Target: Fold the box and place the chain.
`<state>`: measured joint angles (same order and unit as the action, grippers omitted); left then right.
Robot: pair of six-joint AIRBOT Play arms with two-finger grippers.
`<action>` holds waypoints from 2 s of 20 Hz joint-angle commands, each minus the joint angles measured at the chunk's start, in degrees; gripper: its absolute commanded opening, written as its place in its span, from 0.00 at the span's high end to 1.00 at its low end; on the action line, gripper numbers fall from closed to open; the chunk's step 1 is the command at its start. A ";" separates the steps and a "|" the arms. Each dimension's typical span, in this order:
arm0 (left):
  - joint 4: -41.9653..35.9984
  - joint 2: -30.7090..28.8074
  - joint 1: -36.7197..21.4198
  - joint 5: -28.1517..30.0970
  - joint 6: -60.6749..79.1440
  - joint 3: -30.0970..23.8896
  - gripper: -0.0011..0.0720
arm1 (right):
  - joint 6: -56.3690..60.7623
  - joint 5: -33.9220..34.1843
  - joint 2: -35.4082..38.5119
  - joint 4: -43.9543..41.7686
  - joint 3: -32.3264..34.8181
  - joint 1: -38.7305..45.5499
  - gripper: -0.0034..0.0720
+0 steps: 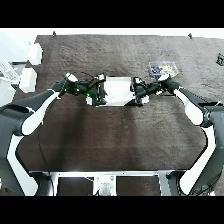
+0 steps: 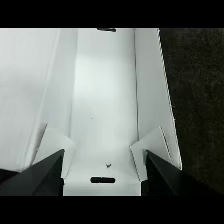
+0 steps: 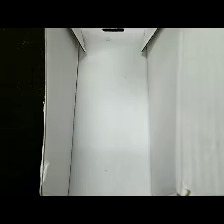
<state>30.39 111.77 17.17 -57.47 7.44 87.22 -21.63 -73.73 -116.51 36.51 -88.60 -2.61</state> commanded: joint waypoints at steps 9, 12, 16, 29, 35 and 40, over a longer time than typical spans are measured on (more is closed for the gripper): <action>3.78 -0.68 -2.14 -4.07 -4.11 0.07 0.96 | 0.02 -0.02 -0.02 -0.02 0.00 -0.07 0.24; 3.63 -2.51 -5.81 -6.73 -8.55 0.07 0.96 | 0.02 -0.02 -0.02 -0.02 0.00 -0.07 0.24; 4.42 -7.98 -7.85 -8.68 -19.78 -0.02 0.96 | 0.02 -0.02 -0.02 -0.04 0.00 -0.07 0.24; 22.95 -25.53 -9.73 8.50 -63.65 -17.09 0.96 | 0.02 -0.02 -0.02 -0.02 0.00 -0.07 0.24; 17.09 -20.31 -16.17 1.75 -64.89 -17.03 0.96 | 0.02 -0.02 -0.02 -0.02 0.00 -0.07 0.24; 7.43 -12.44 -14.43 2.10 -60.30 -17.03 0.96 | 0.02 -0.02 -0.02 -0.02 0.00 -0.07 0.24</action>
<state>43.53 95.70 2.28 -54.22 -55.27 70.24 -21.61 -73.73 -116.51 36.51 -88.62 -2.61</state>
